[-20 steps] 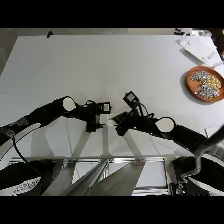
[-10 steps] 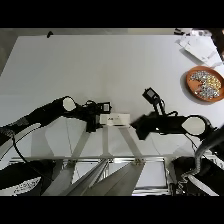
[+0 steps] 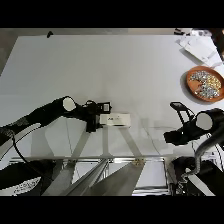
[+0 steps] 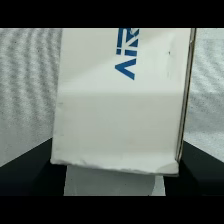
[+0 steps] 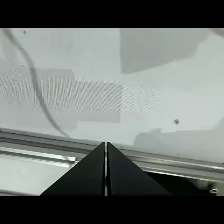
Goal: Fold the box and place the chain.
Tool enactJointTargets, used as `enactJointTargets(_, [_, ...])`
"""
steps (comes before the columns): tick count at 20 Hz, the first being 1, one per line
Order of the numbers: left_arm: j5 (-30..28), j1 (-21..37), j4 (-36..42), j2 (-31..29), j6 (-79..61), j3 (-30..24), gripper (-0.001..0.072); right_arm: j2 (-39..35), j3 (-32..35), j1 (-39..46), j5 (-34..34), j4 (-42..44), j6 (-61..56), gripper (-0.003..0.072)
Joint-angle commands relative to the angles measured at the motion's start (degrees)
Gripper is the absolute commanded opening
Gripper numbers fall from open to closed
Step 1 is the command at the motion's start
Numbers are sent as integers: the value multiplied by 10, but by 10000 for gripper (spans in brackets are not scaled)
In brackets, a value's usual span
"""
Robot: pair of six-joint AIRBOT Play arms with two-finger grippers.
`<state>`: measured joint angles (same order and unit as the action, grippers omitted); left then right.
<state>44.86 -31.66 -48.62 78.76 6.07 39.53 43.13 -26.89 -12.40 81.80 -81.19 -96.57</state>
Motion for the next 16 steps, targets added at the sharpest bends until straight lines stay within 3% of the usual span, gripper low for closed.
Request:
enactJointTargets(1, [6, 0, 4, 0, 0, 0, 292, 0, 0, 7, 9, 30, -46, 8])
enactJointTargets(4, [10, 0, 3, -1, 0, 0, 229, 0, 0, 7, -6, 32, -49, 8])
enactJointTargets(5, [10, 1, 3, -5, 1, 0, 22, 0, 0, 7, -9, 34, -56, 8])
enactJointTargets(8, [-4, 7, -3, -54, 38, 0, 6, 0, 0, 7, -25, 38, -56, 8])
enactJointTargets(11, [-30, 41, -66, -146, 123, 0, 6, 0, 0, 7, -57, 38, -56, 8])
enactJointTargets(16, [-50, 185, -238, -280, 388, 0, 9, 0, 0, 7, -102, 38, -54, 8])
